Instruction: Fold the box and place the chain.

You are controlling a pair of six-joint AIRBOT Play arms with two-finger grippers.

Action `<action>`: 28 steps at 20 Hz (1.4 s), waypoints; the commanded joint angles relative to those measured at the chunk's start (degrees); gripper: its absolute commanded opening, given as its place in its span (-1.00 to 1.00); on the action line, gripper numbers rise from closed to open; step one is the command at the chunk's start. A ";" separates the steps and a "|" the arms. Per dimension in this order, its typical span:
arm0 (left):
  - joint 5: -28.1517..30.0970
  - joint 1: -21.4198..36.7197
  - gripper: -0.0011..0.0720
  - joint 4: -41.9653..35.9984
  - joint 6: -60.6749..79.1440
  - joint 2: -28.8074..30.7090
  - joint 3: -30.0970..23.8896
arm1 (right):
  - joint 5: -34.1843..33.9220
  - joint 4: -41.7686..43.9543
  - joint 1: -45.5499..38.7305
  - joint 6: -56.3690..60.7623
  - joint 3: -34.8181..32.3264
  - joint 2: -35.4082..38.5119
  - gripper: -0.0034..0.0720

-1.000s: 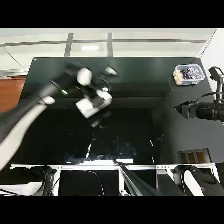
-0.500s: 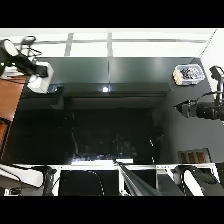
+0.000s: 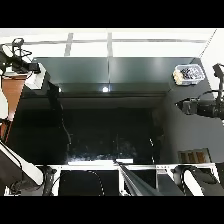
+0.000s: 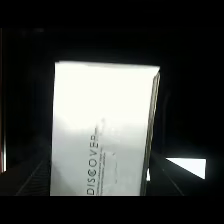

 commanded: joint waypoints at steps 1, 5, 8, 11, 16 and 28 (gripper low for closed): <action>-1.36 -0.92 1.00 2.34 -1.33 0.70 5.27 | -1.03 1.84 0.04 0.11 0.04 0.07 -0.88; -4.20 -3.13 0.61 -2.10 -15.10 13.22 2.56 | -7.23 5.53 3.56 0.07 0.04 0.04 -0.88; -14.05 -7.28 -0.91 -9.49 -12.94 22.18 -8.59 | -18.95 5.42 10.64 -3.69 0.04 -1.20 -0.88; -7.06 -16.02 -0.91 -10.82 -11.52 36.15 -28.48 | -28.68 5.11 17.94 -4.26 0.04 -7.54 -0.88; 16.04 -27.17 -0.91 -5.84 -11.82 62.29 -68.63 | -32.98 -4.92 18.93 -3.78 0.04 -22.32 -0.88; 18.29 -24.52 -0.91 -5.05 -13.92 70.10 -79.25 | -32.79 -5.42 18.45 -3.78 0.04 -24.39 -0.88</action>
